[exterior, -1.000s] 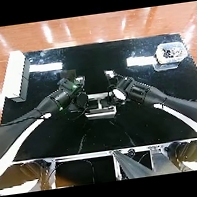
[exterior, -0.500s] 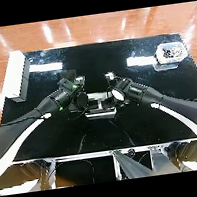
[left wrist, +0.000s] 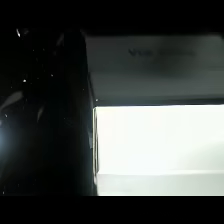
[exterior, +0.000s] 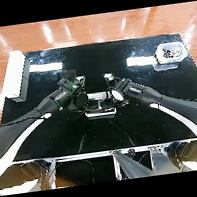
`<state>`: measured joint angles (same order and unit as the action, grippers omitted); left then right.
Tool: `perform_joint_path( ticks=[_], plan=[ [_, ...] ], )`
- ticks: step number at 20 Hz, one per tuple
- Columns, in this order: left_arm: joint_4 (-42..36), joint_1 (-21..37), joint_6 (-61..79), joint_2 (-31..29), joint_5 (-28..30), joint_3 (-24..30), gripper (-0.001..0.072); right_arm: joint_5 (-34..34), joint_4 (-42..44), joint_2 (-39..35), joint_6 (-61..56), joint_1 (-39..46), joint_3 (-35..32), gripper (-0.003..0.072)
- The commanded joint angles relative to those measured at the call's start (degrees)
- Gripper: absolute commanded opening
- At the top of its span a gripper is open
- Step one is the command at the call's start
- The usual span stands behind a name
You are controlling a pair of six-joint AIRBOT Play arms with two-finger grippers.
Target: Fold the box and place the chain.
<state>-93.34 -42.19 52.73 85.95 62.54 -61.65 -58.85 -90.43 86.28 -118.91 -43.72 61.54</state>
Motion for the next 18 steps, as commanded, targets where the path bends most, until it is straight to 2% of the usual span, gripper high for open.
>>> perform_joint_path(
  ticks=[1, 4, 8, 9, 12, 14, 16, 18],
  plan=[
    [-0.3, 0.0, -0.4, 0.0, 0.0, 0.0, 0.0019, -0.3, 0.6, -0.7, -0.3, 0.0, 0.0, 0.0508],
    [-0.2, 0.0, -0.4, 0.0, 0.0, 0.0, 0.0019, -3.6, -1.1, -5.8, 2.3, 0.0, 0.0, 0.0507],
    [-0.2, 0.0, -0.4, 0.0, -0.4, 0.0, 0.0019, -13.6, -8.3, -17.1, 4.7, -1.2, -0.2, 0.0507],
    [-0.2, 0.0, -0.4, 0.0, -0.5, 0.0, 0.002, -15.4, -11.1, -20.2, 4.6, -1.1, -0.6, 0.0507],
    [0.1, -0.2, -0.3, 0.0, -0.8, 0.0, 0.0019, -19.2, -28.9, -28.8, -0.8, 3.4, -2.8, 0.0508],
    [0.1, -0.2, -0.4, 0.0, -1.3, 0.0, 0.0019, -14.7, -33.4, -30.7, 0.1, 12.9, -2.9, 0.0508],
    [0.1, -0.4, -0.4, 0.0, -0.9, 0.0, 0.0019, -5.6, -31.8, -30.6, 3.0, 24.2, -2.9, 0.051],
    [0.2, -0.9, -0.4, 0.0, -1.3, 0.0, 0.0019, 3.3, -31.3, -30.6, 0.0, 32.4, -2.9, 0.0508]
  ],
)
